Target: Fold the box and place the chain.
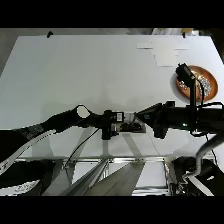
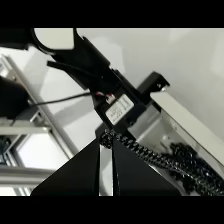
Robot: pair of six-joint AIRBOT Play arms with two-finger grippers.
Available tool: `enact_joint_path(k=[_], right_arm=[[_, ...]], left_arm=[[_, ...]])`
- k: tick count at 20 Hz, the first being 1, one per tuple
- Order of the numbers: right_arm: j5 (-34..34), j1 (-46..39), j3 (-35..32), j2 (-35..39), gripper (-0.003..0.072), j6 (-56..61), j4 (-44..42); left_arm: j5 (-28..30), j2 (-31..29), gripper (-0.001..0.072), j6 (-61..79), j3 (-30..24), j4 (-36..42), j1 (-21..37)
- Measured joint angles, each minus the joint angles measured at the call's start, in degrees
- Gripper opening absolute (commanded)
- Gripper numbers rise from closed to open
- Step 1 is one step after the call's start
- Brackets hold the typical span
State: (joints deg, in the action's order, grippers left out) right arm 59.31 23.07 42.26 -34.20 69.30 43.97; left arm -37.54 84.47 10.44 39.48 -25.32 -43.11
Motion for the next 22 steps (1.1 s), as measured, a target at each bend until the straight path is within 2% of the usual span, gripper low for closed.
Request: enact_joint_path(k=[7, 22], right_arm=[[-4.17, 0.7, -0.02, 0.0, 0.0014, -3.39, -6.03], [-5.31, 0.72, -0.02, -0.02, 0.0014, -7.85, -13.6]], left_arm=[[0.0, 0.0, 0.0209, 0.02, 0.0, 0.0, 0.0], [0.0, 0.0, 0.0209, 0.02, 0.0, 0.0, 0.0]])
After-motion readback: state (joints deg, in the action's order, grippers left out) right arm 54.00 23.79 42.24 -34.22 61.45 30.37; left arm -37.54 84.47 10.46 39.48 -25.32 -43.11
